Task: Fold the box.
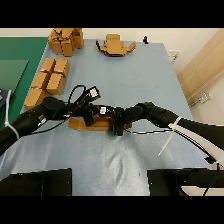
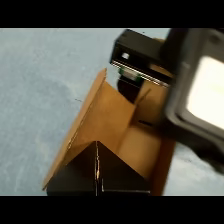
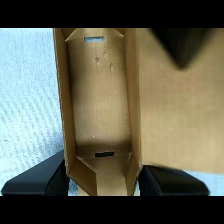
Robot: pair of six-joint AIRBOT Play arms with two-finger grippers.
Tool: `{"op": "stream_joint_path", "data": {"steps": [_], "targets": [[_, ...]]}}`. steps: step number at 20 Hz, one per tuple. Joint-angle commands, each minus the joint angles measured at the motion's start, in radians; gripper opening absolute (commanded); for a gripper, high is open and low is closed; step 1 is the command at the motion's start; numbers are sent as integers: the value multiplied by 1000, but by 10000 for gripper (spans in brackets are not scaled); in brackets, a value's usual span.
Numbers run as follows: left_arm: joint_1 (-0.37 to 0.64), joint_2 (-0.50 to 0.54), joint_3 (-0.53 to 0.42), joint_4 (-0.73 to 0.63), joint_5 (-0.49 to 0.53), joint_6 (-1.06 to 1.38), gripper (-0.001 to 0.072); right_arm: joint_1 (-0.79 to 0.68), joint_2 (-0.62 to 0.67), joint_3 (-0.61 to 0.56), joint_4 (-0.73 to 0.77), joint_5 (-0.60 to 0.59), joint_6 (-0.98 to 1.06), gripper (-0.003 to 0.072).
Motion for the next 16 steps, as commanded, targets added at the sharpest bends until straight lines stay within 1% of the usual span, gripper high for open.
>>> {"op": "stream_joint_path", "data": {"steps": [1, 3, 5, 6, 7, 9, 10, 11, 13, 15, 16], "targets": [[0, -95, 101, 2, -1, -8, 16, 1, 0, 0, 0, 0, 0, 548], [0, -169, 171, 35, -89, -25, 16, 1, 0, 0, 0, 0, 0, 549], [0, -251, 239, 149, -174, -154, 16, 1, 0, 0, 0, -1, 0, 548], [0, -289, 274, 223, -223, -232, 16, 1, 0, 0, 0, -2, 0, 548], [0, -319, 304, 268, -282, -270, 16, 1, 0, 0, 0, -2, 0, 548], [0, -374, 360, 316, -414, -290, 16, 1, 0, 0, 0, -2, 0, 539], [0, -397, 381, 324, -456, -296, 17, 1, 0, 0, 0, -2, 0, 538], [0, -418, 400, 338, -483, -296, 17, 1, 0, 0, 0, -2, 0, 538], [4, -429, 425, 338, -468, -296, 16, 1, 0, 0, 0, -3, 0, 538], [29, -410, 467, 336, -474, -303, 14, 0, 0, 0, -1, -5, 0, 539], [51, -386, 489, 327, -505, -303, 13, 0, 0, 0, -1, -6, 0, 539]]}}
